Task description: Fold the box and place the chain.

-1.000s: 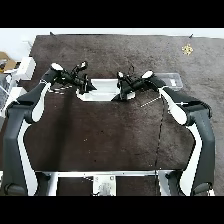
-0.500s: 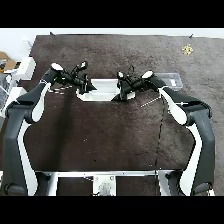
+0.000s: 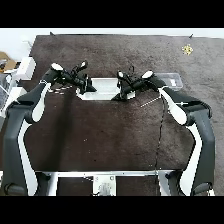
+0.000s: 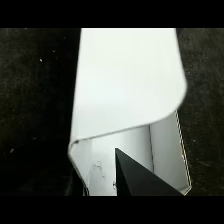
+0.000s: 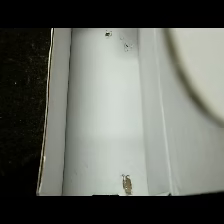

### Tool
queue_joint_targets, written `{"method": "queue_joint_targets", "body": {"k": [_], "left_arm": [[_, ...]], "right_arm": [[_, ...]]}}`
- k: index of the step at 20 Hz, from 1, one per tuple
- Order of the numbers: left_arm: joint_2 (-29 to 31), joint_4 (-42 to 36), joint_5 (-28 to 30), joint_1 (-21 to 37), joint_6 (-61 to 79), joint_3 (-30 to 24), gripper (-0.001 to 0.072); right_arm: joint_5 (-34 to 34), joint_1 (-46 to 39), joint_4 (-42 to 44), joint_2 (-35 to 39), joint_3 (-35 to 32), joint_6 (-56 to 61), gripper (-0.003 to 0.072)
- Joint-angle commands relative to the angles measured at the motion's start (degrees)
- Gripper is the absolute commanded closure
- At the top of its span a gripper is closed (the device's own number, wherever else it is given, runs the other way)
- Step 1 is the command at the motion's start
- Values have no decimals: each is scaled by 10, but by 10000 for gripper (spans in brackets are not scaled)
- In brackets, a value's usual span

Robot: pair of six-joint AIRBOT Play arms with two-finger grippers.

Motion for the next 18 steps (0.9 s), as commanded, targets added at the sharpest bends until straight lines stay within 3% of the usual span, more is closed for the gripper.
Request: {"method": "queue_joint_targets", "body": {"k": [1,8,11,13,14,15,18], "left_arm": [[3,-7,-11,1,-12,0,468],[61,0,-61,57,-98,18,468],[74,-60,-150,71,-176,18,469],[73,-57,-189,60,-198,18,470],[73,-49,-189,54,-208,18,547],[73,-48,-185,46,-209,13,697],[73,-23,-134,17,-209,-16,697]], "right_arm": [[5,0,-1,0,0,-1,363],[5,0,-1,0,0,-1,363],[5,0,-1,0,0,-1,363],[4,0,-1,0,0,-1,363],[5,0,-1,0,0,-1,363],[5,0,-1,0,0,-1,363],[5,0,-1,0,0,-1,363]]}}
